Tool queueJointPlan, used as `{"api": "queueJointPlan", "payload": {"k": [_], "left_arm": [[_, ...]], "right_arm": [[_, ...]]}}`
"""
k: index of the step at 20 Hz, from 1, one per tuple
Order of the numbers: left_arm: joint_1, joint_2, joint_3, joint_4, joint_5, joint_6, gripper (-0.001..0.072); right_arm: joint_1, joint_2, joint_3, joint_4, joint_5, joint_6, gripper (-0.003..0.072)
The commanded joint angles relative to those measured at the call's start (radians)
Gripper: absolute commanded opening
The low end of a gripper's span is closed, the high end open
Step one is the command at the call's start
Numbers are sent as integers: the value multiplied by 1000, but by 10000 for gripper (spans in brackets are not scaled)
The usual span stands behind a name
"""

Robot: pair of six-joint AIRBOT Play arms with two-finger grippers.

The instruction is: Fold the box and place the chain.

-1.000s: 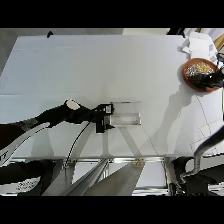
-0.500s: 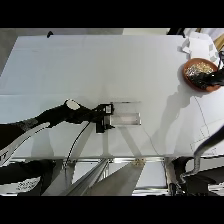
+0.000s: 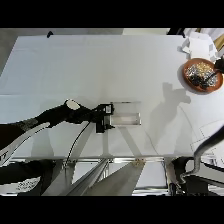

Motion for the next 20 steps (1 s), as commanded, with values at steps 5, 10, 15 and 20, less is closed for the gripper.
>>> {"api": "queueJointPlan", "payload": {"k": [5,10,15,20], "left_arm": [[0,1,0,0,0,0,319],[0,1,0,0,0,0,319],[0,1,0,0,0,0,319],[0,1,0,0,0,0,319]], "right_arm": [[0,284,0,295,259,-147,16],[51,418,0,436,404,-166,16],[254,486,0,438,533,-165,16],[480,489,0,437,548,-143,16]]}}
